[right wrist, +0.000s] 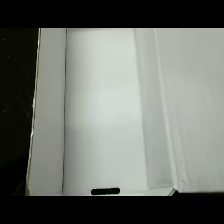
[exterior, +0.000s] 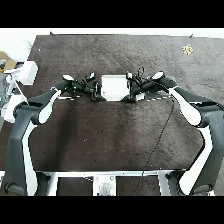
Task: Fold the box and place the chain.
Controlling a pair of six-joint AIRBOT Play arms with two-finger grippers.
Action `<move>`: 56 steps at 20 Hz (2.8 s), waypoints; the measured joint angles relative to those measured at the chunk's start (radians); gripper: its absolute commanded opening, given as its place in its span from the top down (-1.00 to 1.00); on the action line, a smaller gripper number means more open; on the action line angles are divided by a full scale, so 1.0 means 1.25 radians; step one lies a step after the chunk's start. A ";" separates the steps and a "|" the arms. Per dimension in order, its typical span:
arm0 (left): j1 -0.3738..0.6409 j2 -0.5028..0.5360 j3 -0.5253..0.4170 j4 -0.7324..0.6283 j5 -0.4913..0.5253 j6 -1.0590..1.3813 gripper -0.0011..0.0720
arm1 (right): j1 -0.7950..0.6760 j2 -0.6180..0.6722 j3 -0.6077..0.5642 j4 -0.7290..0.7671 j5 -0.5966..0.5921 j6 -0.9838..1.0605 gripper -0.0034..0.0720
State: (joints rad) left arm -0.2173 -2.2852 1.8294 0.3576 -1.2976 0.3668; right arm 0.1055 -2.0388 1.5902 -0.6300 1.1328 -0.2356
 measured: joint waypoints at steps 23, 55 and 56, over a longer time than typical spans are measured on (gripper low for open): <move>0.000 0.000 0.000 0.001 -0.001 0.000 0.01 | -0.001 0.197 -0.001 -0.005 -0.015 0.245 0.86; 0.000 0.000 0.000 0.002 -0.001 0.001 0.01 | -0.026 0.161 0.000 -0.011 -0.139 0.191 0.51; 0.000 0.000 0.000 0.002 -0.001 0.001 0.01 | -0.037 0.180 0.000 -0.011 -0.113 0.199 0.49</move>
State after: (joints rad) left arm -0.2169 -2.2856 1.8290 0.3595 -1.2984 0.3676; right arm 0.0593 -1.8133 1.5902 -0.6437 0.9916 0.0135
